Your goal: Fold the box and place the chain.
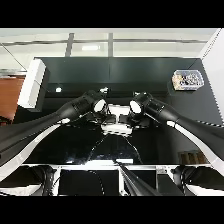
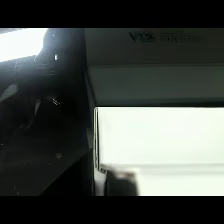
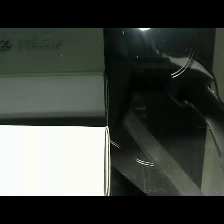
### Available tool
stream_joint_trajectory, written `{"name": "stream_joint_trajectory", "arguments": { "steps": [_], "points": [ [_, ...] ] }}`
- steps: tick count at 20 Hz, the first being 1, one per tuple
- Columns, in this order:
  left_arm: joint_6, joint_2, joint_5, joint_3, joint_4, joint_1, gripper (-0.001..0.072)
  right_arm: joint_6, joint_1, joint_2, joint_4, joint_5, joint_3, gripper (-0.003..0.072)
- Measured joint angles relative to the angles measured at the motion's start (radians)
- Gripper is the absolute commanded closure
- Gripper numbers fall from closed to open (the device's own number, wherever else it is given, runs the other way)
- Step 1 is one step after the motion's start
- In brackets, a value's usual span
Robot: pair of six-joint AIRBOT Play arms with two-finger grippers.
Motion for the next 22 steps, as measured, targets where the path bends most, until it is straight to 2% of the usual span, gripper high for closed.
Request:
{"name": "stream_joint_trajectory", "arguments": {
  "steps": [1,3,5,8,13,17,19,20,21,22],
  "points": [
    [-0.005,0.000,-0.008,0.000,0.001,0.000,0.0683,0.001,-0.001,0.000,-0.005,-0.007,0.000,0.0359],
    [-0.003,0.000,-0.003,-0.001,0.003,0.000,0.0683,-0.001,-0.002,0.001,-0.006,-0.013,0.003,0.0359],
    [-0.003,0.000,-0.003,-0.001,0.003,0.000,0.0683,-0.017,-0.005,0.008,-0.002,-0.018,0.013,0.0251],
    [0.000,0.000,-0.003,-0.001,0.000,0.000,0.0683,-0.075,-0.013,0.037,-0.003,-0.007,0.043,0.0244],
    [0.000,0.000,0.000,-0.001,0.000,0.000,0.0683,-0.227,-0.069,0.148,-0.031,0.087,0.087,0.0245],
    [0.000,0.000,0.000,-0.001,0.000,0.000,0.0683,-0.319,-0.188,0.263,-0.256,0.154,0.097,0.0245],
    [0.000,0.000,0.000,-0.001,0.000,0.000,0.0683,-0.344,-0.276,0.288,-0.402,0.118,0.093,0.0243],
    [0.000,0.000,0.000,-0.001,0.000,0.000,0.0683,-0.349,-0.326,0.292,-0.455,0.070,0.087,0.0081],
    [0.000,0.000,0.000,-0.001,0.000,0.000,0.0683,-0.354,-0.387,0.289,-0.497,0.005,0.080,-0.0026],
    [0.000,0.000,0.000,-0.001,0.000,0.000,0.0683,-0.352,-0.446,0.274,-0.529,-0.061,0.075,-0.0027]
  ]
}}
